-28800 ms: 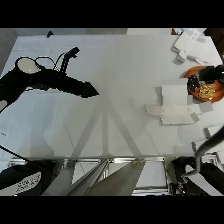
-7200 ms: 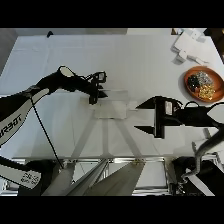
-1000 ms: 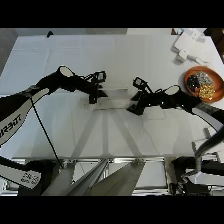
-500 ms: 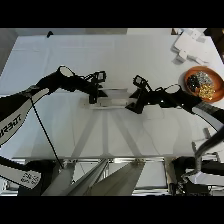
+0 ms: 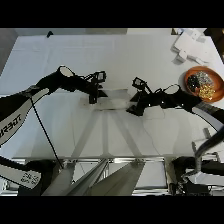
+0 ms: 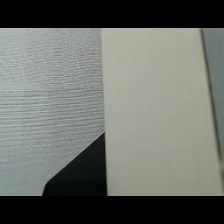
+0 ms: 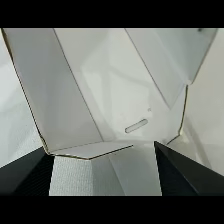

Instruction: Fold the box and place the chain.

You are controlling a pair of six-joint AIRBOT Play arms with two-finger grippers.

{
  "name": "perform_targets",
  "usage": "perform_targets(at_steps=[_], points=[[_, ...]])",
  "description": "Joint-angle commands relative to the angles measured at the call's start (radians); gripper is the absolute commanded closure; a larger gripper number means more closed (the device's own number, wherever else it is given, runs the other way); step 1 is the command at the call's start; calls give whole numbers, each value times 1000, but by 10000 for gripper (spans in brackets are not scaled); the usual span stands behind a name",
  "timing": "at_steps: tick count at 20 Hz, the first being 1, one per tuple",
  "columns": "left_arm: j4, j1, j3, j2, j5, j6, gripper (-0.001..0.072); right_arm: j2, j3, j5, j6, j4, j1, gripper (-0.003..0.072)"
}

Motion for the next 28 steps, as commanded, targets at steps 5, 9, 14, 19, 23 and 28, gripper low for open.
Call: perform_targets(at_steps=[5,9,14,19,23,28], points=[[0,-1,0,0,1,0,695,0,20,-55,25,-20,0,3],[0,-1,0,0,1,0,695,-1,41,10,-75,-20,0,3],[0,-1,0,0,0,0,695,-20,58,58,-145,-21,-10,3],[0,-1,0,0,1,0,695,-106,131,109,-147,-39,-31,3],[0,-1,0,0,1,0,695,-153,194,111,-195,-38,-31,3],[0,-1,0,0,1,0,695,-176,222,226,-296,-29,-37,3]])
